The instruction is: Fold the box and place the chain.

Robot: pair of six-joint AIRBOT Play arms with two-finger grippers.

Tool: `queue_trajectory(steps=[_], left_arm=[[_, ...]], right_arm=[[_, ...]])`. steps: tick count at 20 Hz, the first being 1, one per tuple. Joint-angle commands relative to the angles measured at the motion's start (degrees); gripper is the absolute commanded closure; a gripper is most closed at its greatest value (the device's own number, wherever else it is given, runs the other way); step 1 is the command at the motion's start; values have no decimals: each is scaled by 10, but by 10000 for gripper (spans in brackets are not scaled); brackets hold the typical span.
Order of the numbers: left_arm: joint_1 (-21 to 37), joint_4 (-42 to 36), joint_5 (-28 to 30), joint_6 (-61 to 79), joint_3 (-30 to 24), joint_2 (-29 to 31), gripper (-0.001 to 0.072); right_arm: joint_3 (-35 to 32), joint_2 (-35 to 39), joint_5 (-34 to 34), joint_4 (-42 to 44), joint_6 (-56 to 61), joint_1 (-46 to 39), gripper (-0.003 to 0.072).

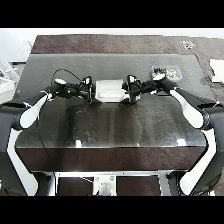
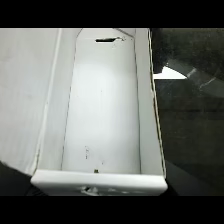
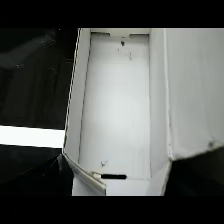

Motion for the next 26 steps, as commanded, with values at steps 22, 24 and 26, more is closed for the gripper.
queue_trajectory(steps=[22,24,26], left_arm=[[0,2,-25,1,0,0,181],[0,2,-25,1,0,0,182],[0,2,-25,1,0,0,181]], right_arm=[[38,70,-17,35,151,24,679],[66,42,-22,34,155,24,679],[87,24,-42,27,164,22,678]])
